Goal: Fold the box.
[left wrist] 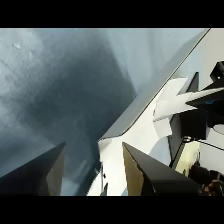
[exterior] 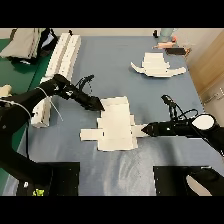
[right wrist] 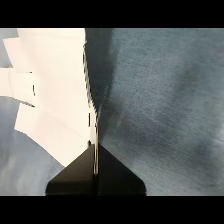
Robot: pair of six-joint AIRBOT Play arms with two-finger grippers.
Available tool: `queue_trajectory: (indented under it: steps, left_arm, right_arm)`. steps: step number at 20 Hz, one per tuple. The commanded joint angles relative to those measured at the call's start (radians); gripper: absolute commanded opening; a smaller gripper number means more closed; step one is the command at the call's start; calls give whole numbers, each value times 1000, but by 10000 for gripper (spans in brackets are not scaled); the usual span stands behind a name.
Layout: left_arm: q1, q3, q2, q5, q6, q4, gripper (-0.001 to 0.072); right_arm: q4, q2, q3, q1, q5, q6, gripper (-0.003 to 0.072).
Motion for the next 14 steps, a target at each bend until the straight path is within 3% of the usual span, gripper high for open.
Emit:
queue_trajectory:
  steps: [1,5,8,12,14]
  left_arm:
    - [-38,54,-59,-18,18,-16,546]
    - [-80,54,-62,-64,72,-25,536]
    - [-95,56,-62,-77,97,-32,402]
    - [-95,56,-62,-129,119,-28,398]
    - [-95,56,-62,-155,152,-25,13]
  right_arm:
    - [-1,0,-1,1,3,-3,2]
    - [-2,0,-1,1,3,-4,2]
    - [-1,0,-1,1,8,-3,2]
    - [-9,0,-1,1,28,-3,2]
    - [-12,-1,-1,1,29,-3,2]
